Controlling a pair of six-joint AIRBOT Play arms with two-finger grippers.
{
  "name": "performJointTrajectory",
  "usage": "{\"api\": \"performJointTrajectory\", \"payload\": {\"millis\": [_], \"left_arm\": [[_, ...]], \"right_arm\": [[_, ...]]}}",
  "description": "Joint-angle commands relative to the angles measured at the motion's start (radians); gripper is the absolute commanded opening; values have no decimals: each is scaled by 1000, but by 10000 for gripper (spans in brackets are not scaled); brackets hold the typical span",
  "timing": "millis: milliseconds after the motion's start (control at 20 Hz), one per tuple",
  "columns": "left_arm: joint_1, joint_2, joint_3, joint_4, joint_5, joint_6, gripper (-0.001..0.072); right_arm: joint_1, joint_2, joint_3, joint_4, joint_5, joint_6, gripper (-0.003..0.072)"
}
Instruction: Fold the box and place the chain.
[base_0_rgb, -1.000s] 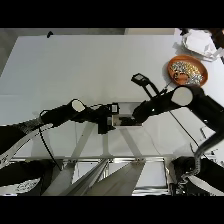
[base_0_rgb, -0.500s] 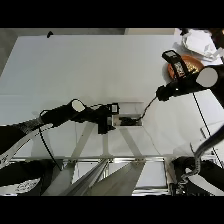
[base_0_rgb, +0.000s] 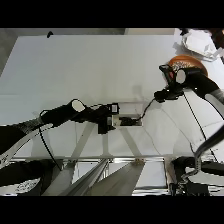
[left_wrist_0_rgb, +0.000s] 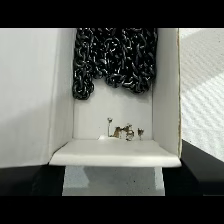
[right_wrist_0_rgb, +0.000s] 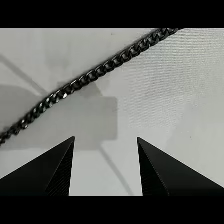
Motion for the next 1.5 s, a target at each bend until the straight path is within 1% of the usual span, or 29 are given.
{"api": "performJointTrajectory", "payload": {"millis": [0, 200, 300, 400, 450, 750, 800, 850, 900, 1000, 1100, 1150, 1200, 1350, 1450], "left_arm": [[0, 0, 0, 0, 0, 0, 345], [0, 1, 0, 0, 0, 0, 345], [0, 1, 0, 0, 0, 0, 345], [0, 1, 0, 0, 0, 0, 345], [0, 1, 0, 0, 0, 0, 345], [0, 1, 0, 0, 0, 0, 345], [0, 1, 0, 0, 0, 0, 345], [0, 1, 0, 0, 0, 0, 345], [0, 1, 0, 0, 0, 0, 345], [0, 1, 0, 0, 0, 0, 345], [0, 1, 0, 0, 0, 0, 345], [0, 1, 0, 0, 0, 0, 345], [0, 1, 0, 0, 0, 0, 345], [0, 1, 0, 0, 0, 0, 345], [0, 1, 0, 0, 0, 0, 345]], "right_arm": [[-2, -35, 4, -11, -56, 90, 440], [-2, -40, 4, -10, -118, 206, 440], [-2, -41, 4, 20, -142, 225, 438], [-2, -41, 4, 35, -161, 236, 407], [-2, -42, 4, 35, -171, 249, 407], [0, -87, 4, 40, -180, 303, 396], [-1, -92, 4, 41, -181, 303, 372], [0, -96, 4, 40, -181, 303, 332], [0, -99, 4, 40, -180, 303, 325], [0, -99, 4, 40, -181, 302, 267], [0, -99, 4, 40, -181, 302, 249], [0, -99, 4, 40, -181, 302, 208], [0, -99, 4, 40, -180, 302, 184], [10, -100, 4, 34, -182, 302, 170], [30, -100, 4, 27, -187, 301, 124]]}}
